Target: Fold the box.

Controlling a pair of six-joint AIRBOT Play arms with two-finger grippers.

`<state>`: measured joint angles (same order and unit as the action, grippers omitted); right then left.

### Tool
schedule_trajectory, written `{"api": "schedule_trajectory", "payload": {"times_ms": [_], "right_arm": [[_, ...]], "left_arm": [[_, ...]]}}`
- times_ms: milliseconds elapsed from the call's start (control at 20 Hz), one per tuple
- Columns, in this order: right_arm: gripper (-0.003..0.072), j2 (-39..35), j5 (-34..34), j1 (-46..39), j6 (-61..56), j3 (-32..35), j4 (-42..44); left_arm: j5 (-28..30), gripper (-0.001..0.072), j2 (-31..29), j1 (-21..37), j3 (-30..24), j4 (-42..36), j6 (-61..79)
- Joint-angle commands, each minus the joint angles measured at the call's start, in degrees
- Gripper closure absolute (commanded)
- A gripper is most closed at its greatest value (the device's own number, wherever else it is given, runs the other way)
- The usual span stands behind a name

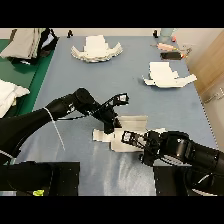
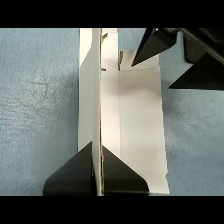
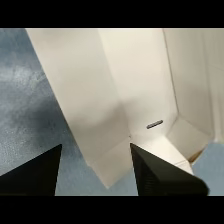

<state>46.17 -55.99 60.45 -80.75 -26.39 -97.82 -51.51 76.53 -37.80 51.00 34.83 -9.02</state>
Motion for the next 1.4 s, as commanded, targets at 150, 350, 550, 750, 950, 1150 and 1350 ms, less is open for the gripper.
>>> {"api": "schedule_trajectory", "payload": {"times_ms": [150,350,550,750,950,1150,1350], "right_arm": [[0.0039,-0.9,2.4,1.0,-17.4,-0.3,-12.1],[0.0039,-4.7,-0.1,1.0,-21.4,-2.6,-12.5],[0.0039,-6.4,-2.1,0.5,-22.3,-2.5,-13.4],[0.0038,-5.2,-1.3,0.5,-22.3,-2.5,-14.0],[0.0038,-5.2,-3.3,0.5,-20.3,-2.3,-8.5],[0.0038,-7.9,2.3,0.6,-7.0,1.6,-3.5],[0.0029,-13.8,5.8,0.7,5.8,7.3,4.4]], "left_arm": [[0.0,0.0693,0.0,0.0,0.0,-0.1,0.0],[0.0,0.0693,0.0,0.0,0.0,-0.1,0.0],[0.0,0.0693,0.0,0.0,0.0,-0.1,0.0],[0.0,0.0693,0.0,0.0,0.0,-0.1,0.0],[0.0,0.0693,0.0,0.0,0.0,-0.1,0.0],[0.0,0.0693,0.0,0.0,0.0,-0.1,0.0],[0.0,0.0693,0.0,0.0,0.0,-0.1,0.0]]}}
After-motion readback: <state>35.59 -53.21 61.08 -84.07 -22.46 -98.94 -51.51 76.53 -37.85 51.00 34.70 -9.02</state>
